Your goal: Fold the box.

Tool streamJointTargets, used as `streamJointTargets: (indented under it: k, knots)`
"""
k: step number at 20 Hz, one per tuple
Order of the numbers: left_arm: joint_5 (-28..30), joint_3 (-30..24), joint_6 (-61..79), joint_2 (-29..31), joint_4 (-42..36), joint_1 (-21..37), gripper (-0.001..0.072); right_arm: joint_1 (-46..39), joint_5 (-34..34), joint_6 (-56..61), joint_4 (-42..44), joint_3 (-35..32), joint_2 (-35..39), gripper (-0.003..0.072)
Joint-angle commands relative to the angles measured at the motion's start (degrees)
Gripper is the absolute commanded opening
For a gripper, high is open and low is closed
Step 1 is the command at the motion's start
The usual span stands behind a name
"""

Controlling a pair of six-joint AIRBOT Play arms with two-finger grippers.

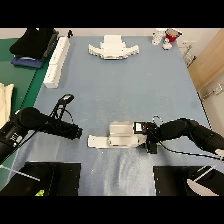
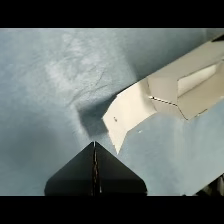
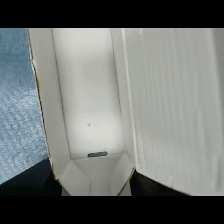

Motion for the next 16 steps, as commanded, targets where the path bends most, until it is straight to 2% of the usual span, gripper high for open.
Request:
streamJointTargets:
  k: [1, 5, 7, 10, 12, 16]
  knots:
    - [-1.6, -3.87, -8.83, 0.07, -1.38, 2.89, 0.0012, 0.04, 0.0, -0.02, 0.0, -0.02, 0.0, 0.0491]
    - [10.67, -11.13, -6.64, -3.98, -12.24, -3.15, 0.0012, 0.04, -0.02, -0.02, 0.0, -0.02, 0.0, 0.0491]
    - [15.91, -11.96, -5.01, -6.88, -17.51, -8.41, 0.0012, 0.04, 0.0, 0.0, 0.0, -0.02, 0.0, 0.0491]
    - [23.69, -11.8, -5.05, -11.58, -20.94, -16.68, 0.0012, 0.04, 0.0, -0.02, 0.0, -0.02, 0.0, 0.0491]
    - [25.7, -11.19, -5.05, -13.27, -21.99, -19.56, 0.0012, 0.04, -0.02, -0.02, 0.0, -0.02, 0.0, 0.0491]
    - [24.92, -8.2, -5.09, -11.54, -21.7, -20.02, 0.0011, 0.04, -0.02, 0.0, 0.0, -0.02, 0.0, 0.0491]
